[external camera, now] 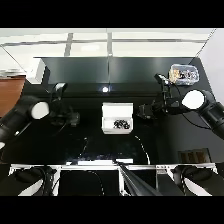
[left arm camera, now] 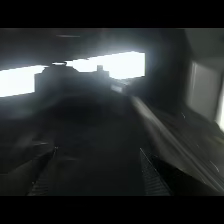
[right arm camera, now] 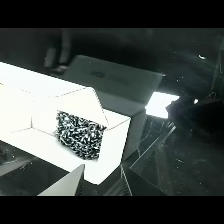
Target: Fold the box and place the chain.
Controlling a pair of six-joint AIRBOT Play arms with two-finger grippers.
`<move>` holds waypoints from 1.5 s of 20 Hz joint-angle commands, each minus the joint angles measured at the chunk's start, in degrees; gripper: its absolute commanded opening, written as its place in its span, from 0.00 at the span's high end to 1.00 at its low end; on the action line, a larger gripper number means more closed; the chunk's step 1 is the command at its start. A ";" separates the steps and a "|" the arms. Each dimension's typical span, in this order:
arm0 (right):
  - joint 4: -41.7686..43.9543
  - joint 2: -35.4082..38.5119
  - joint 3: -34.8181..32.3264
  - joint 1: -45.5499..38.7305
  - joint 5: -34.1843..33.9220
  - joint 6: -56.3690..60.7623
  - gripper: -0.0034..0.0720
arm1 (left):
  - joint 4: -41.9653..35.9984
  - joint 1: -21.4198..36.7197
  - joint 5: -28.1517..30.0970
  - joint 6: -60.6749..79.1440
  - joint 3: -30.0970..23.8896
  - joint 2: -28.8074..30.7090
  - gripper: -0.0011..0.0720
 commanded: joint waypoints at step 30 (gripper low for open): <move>0.39 0.02 -0.68 -0.44 -2.82 0.85 0.60 | -47.28 0.57 11.98 121.68 -3.58 -19.63 0.01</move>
